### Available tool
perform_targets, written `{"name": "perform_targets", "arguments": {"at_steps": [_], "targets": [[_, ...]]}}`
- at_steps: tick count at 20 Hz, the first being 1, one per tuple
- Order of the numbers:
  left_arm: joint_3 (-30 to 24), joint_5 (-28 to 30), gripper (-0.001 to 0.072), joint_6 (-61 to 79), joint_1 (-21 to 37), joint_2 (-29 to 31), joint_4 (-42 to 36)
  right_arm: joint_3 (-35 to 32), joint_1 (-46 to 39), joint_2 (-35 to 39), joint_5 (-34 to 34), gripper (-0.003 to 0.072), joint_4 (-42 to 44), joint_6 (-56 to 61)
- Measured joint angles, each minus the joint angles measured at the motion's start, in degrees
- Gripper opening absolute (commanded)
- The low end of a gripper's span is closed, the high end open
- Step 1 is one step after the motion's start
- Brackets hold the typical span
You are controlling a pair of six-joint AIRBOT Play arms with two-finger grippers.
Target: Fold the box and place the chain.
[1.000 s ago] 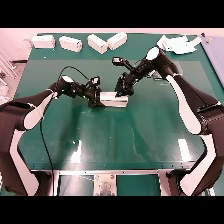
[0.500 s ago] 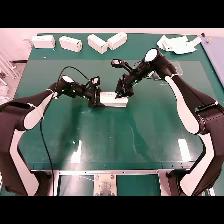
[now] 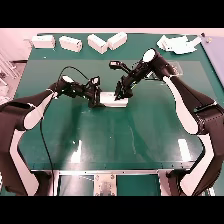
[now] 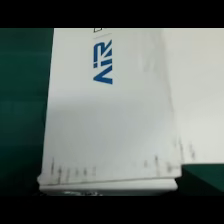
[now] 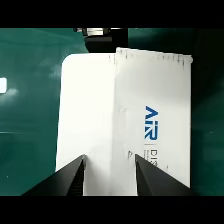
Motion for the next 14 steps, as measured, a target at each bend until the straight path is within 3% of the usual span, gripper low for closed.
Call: {"name": "perform_targets", "arguments": {"at_steps": [2,10,11,14], "targets": [[0.0,0.02,0.0526,0.0,0.0,0.0,0.0,0.0,0.04,-0.04,-0.96,0.0334,-0.83,0.17],[0.0,0.0,0.0526,0.0,0.0,0.0,0.0,0.46,0.24,-0.07,-2.73,0.0356,-2.21,0.5],[0.0,0.0,0.0526,0.0,0.0,0.0,0.0,0.81,0.26,-0.04,-2.8,0.0415,-2.29,0.55],[0.0,-0.04,0.0526,0.0,0.0,0.0,-0.02,2.08,0.28,-0.04,-2.29,0.0459,-2.25,1.49]]}}
